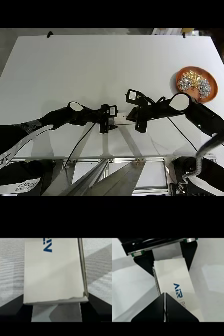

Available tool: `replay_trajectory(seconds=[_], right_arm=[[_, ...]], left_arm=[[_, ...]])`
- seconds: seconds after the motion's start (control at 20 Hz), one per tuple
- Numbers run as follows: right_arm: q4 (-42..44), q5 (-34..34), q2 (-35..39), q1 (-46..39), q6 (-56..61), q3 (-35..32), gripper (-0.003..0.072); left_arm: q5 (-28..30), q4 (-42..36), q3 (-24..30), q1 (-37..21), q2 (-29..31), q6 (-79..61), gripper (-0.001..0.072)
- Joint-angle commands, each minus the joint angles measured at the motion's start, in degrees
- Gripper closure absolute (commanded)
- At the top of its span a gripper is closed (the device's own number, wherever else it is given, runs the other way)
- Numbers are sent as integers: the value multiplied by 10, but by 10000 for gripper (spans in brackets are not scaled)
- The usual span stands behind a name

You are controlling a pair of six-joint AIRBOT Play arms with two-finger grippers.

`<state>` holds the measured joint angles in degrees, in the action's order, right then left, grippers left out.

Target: Fold the box and place the chain.

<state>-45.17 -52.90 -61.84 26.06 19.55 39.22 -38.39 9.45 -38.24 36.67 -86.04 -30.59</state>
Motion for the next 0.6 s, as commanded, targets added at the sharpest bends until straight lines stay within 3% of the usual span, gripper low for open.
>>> replay_trajectory(seconds=[0.0,0.55], right_arm=[[-11,-12,-16,0,16,0,674],[-33,-15,-17,0,28,-9,674]], left_arm=[[0,0,0,0,0,0,540],[0,0,0,0,0,0,540]])
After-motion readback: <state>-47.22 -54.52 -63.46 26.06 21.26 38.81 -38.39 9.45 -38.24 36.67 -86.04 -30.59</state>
